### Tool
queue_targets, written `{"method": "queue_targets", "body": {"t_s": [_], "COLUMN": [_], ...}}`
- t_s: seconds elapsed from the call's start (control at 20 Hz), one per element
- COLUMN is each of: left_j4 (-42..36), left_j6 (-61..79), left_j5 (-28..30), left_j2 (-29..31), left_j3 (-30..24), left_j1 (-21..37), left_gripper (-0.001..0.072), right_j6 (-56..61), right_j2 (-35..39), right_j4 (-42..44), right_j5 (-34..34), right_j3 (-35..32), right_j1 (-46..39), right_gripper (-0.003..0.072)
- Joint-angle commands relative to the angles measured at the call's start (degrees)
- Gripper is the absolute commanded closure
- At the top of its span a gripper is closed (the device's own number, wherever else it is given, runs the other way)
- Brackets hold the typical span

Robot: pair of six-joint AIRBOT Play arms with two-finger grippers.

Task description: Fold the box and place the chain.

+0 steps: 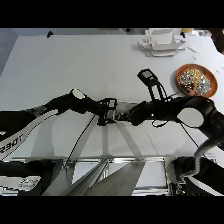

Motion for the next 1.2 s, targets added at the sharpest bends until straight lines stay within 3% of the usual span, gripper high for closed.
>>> {"method": "queue_targets", "body": {"t_s": [0.0,0.05,0.2,0.35,0.45,0.65,0.8,0.85,0.9,0.95,1.15], "left_j4": [0.0,0.0,0.0,0.0,0.0,0.0,0.0,0.0,0.0,0.0,0.0], "left_j6": [0.0,0.0,0.0,0.0,0.0,0.0,0.0,0.0,0.0,0.0,0.0], "left_j5": [0.0,0.0,0.0,0.0,0.0,0.0,0.0,0.0,0.0,0.0,0.0], "left_j2": [0.0,0.0,0.0,0.0,0.0,0.0,0.0,0.0,0.0,0.0,0.0], "left_j3": [0.0,0.0,0.0,0.0,0.0,0.0,0.0,0.0,0.0,0.0,0.0], "left_j1": [0.0,0.0,0.0,0.0,0.0,0.0,0.0,0.0,0.0,0.0,0.0], "left_gripper": [0.0501,0.0501,0.0501,0.0501,0.0501,0.0501,0.0501,0.0501,0.0501,0.0501,0.0501], "right_j6": [0.0,-0.7,-3.5,-6.4,-6.3,-6.0,-6.0,-6.1,-6.1,-6.1,-6.0], "right_j2": [-2.6,-2.5,-1.7,-1.7,-1.9,-8.2,-15.6,-18.0,-20.2,-22.2,-28.2], "right_j4": [-0.4,-0.4,-0.7,-1.3,-3.3,-10.4,-12.4,-12.7,-12.6,-12.4,-12.6], "right_j5": [-1.2,-2.6,-3.5,-1.8,-1.9,4.2,7.8,8.2,8.1,8.1,7.4], "right_j3": [-1.2,-1.2,2.9,9.6,10.3,10.3,9.9,9.8,9.6,9.5,9.5], "right_j1": [0.2,0.2,-2.0,-9.2,-15.7,-27.1,-31.3,-31.6,-31.6,-31.5,-30.9], "right_gripper": [0.0536,0.0480,0.0480,0.0480,0.0482,0.0484,0.0480,0.0419,0.0271,0.0202,0.0247]}}
